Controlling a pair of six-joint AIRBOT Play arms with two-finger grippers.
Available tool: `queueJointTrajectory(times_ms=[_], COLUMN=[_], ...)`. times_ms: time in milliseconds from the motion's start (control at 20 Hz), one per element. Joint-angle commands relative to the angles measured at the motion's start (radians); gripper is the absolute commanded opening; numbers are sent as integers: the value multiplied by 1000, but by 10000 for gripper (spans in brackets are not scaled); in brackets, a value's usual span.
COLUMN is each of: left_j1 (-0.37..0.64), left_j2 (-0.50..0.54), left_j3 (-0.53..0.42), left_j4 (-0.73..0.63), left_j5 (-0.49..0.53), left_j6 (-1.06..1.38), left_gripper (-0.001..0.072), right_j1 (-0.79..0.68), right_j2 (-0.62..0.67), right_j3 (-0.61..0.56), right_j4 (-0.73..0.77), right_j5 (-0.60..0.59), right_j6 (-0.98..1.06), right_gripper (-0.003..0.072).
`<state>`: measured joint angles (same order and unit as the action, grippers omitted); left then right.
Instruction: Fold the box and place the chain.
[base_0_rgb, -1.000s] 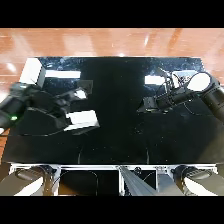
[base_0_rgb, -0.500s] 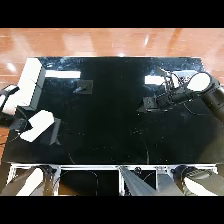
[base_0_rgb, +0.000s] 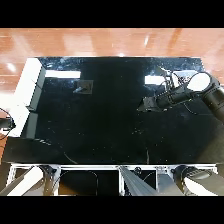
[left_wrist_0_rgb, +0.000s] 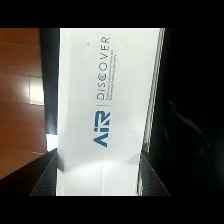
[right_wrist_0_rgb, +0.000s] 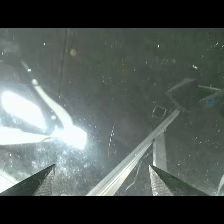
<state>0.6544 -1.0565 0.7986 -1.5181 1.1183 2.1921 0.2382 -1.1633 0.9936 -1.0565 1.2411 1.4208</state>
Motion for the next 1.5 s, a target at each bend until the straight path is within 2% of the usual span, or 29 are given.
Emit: queueJointTrajectory(times_ms=[0,100,150,200,250,450,550,700,750,800,850,1000,1100,1150,1450], left_j1=[10,10,7,0,-8,-40,-69,-188,-256,-351,-448,-733,-848,-868,-855], left_j2=[-47,-56,-56,-56,-55,-39,-10,31,35,35,33,29,19,12,12], left_j3=[2,5,5,5,8,94,166,248,249,249,240,177,163,164,164], left_j4=[25,2,-26,-37,-35,-166,-346,-637,-709,-718,-710,-673,-547,-480,-448], left_j5=[-92,-117,-115,-106,-92,-23,6,106,142,167,155,-55,-170,-188,-180], left_j6=[3,-26,-26,-32,-53,-80,-80,-116,-125,-125,-121,-176,-310,-388,-415], left_gripper=[24,42,290,607,616,614,613,589,494,222,27,22,22,22,23], right_j1=[1,1,1,1,1,1,1,2,6,10,11,10,5,-1,-1], right_j2=[0,0,0,0,0,0,0,-11,-30,-55,-73,-125,-126,-126,-126], right_j3=[0,0,1,1,1,8,55,220,274,313,318,265,175,150,139], right_j4=[1,2,2,2,2,1,3,-36,-94,-179,-249,-468,-559,-577,-575], right_j5=[-17,-34,-41,-41,-40,-34,-49,-138,-156,-180,-203,-122,-98,-92,-90], right_j6=[0,-6,-7,-11,-17,-46,-46,-45,-44,-29,5,230,313,317,315], right_gripper=[699,700,702,717,717,717,717,691,512,298,26,42,42,42,41])
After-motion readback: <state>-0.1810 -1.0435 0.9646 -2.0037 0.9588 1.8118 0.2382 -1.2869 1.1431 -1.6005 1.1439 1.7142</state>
